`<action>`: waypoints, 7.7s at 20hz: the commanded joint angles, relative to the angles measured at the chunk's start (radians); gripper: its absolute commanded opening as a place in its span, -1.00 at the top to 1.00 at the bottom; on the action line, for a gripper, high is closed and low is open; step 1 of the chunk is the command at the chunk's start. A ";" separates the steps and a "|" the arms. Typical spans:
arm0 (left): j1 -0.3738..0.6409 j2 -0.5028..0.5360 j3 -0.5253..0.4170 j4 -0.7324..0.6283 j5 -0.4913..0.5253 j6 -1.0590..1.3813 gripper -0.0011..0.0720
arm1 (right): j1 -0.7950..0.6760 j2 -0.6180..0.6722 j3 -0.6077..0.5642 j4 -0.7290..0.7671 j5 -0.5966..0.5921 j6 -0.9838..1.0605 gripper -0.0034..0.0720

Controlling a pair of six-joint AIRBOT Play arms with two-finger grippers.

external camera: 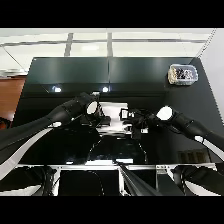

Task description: Fold the box and place the chain.

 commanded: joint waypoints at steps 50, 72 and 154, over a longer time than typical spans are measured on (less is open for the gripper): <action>0.005 -0.004 0.000 0.013 0.000 -0.004 0.91 | -0.198 0.000 0.050 0.112 0.257 1.219 -0.02; 0.005 -0.004 0.000 0.013 0.001 -0.003 0.91 | 0.086 -0.105 0.269 -0.466 0.211 1.944 0.23; 0.019 -0.004 0.000 0.014 -0.006 -0.003 0.91 | -0.712 -0.789 1.278 -0.589 0.350 2.391 -0.65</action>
